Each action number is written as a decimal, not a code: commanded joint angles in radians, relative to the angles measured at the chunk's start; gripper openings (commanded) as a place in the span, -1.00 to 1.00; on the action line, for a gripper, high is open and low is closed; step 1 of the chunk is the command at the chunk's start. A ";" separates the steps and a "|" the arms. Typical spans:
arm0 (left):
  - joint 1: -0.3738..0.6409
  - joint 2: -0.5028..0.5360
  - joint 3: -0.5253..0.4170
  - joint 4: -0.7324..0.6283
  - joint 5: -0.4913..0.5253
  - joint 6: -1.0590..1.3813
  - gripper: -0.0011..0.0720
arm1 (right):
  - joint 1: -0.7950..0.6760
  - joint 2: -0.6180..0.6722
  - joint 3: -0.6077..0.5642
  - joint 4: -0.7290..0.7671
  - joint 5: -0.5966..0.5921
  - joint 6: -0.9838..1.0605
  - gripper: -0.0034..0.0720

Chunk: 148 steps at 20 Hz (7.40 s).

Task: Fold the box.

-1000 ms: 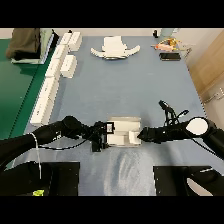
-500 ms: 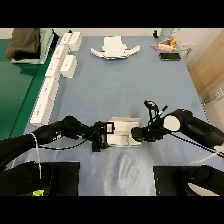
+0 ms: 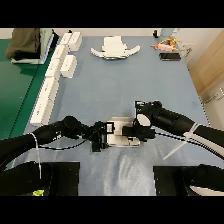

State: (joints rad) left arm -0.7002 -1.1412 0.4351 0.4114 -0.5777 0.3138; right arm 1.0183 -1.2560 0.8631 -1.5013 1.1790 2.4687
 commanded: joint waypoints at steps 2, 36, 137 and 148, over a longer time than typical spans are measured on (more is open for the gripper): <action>-0.001 0.000 0.000 0.000 0.000 0.000 0.66 | 0.025 -0.053 0.026 -0.040 0.019 0.098 -0.22; -0.001 0.000 0.000 0.000 0.000 0.000 0.66 | 0.024 0.119 0.030 -0.102 0.095 0.053 0.08; -0.001 0.000 0.000 0.000 -0.001 0.000 0.66 | -0.038 0.447 -0.385 0.352 -0.546 -2.070 0.63; -0.001 0.000 0.000 0.000 0.000 0.000 0.66 | -0.038 0.447 -0.341 0.303 -0.553 -2.070 0.63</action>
State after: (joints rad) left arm -0.7002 -1.1416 0.4351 0.4107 -0.5747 0.3122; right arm 0.9813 -0.8082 0.5159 -1.1885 0.6334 0.3988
